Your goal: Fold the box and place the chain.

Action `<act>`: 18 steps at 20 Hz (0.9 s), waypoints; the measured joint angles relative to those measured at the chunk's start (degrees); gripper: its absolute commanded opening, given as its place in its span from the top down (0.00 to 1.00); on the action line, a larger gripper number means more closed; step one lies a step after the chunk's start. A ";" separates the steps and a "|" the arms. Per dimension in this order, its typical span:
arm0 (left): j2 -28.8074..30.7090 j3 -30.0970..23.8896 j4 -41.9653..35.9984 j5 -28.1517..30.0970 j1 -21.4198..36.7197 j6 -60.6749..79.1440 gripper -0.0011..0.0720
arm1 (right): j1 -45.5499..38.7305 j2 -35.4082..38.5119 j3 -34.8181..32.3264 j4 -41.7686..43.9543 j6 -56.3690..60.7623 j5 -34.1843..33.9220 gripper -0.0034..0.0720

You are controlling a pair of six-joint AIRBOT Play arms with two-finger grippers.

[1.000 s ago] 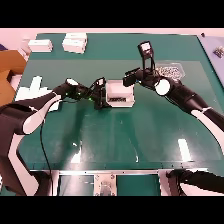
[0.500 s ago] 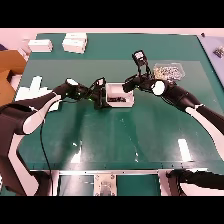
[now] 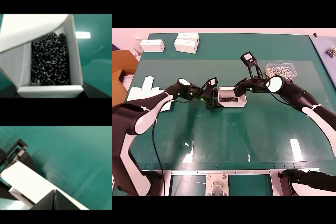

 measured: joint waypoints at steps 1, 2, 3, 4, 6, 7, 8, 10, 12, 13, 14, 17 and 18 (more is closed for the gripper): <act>0.00 0.00 -0.02 0.00 0.00 0.00 0.27 | -0.09 0.20 0.17 0.11 -0.63 1.68 0.91; 0.00 0.00 0.00 0.02 0.00 0.00 0.27 | -0.28 0.26 0.24 0.22 -1.20 3.06 0.91; 0.00 0.00 0.02 0.02 0.00 0.00 0.27 | -0.66 0.31 0.31 0.39 -1.64 4.00 0.91; 0.00 0.00 0.00 0.02 0.00 -0.02 0.27 | -1.16 0.35 0.35 0.48 -2.32 4.83 0.91; 0.00 0.00 0.02 0.02 0.00 -0.02 0.27 | -2.08 0.39 0.39 0.83 -3.48 6.10 0.91; 0.00 0.00 0.00 0.02 0.00 -0.02 0.27 | -2.38 0.39 0.42 1.01 -4.13 6.49 0.91; 0.00 0.00 0.02 0.02 0.00 -0.02 0.27 | -2.69 0.39 0.39 1.16 -4.79 7.19 0.91; 0.00 0.00 0.02 0.02 0.00 -0.02 0.27 | -3.10 0.28 0.42 1.60 -6.27 7.96 0.88; 0.00 -0.02 0.07 0.07 0.00 -0.02 0.27 | -3.52 -0.24 0.42 3.34 -8.90 8.94 0.77; 0.00 -0.02 0.04 0.07 0.00 -0.02 0.27 | -3.76 -0.52 0.42 4.85 -10.75 9.60 0.76; 0.00 0.00 0.02 0.04 0.02 -0.02 0.27 | -4.02 -0.83 0.42 6.10 -12.44 10.29 0.75; 0.00 0.00 0.00 0.02 0.02 -0.02 0.27 | -5.03 -1.31 0.52 8.76 -16.41 11.67 0.70; 0.00 0.00 0.02 0.00 0.00 -0.02 0.27 | -5.38 -1.42 0.55 9.38 -17.51 12.07 0.65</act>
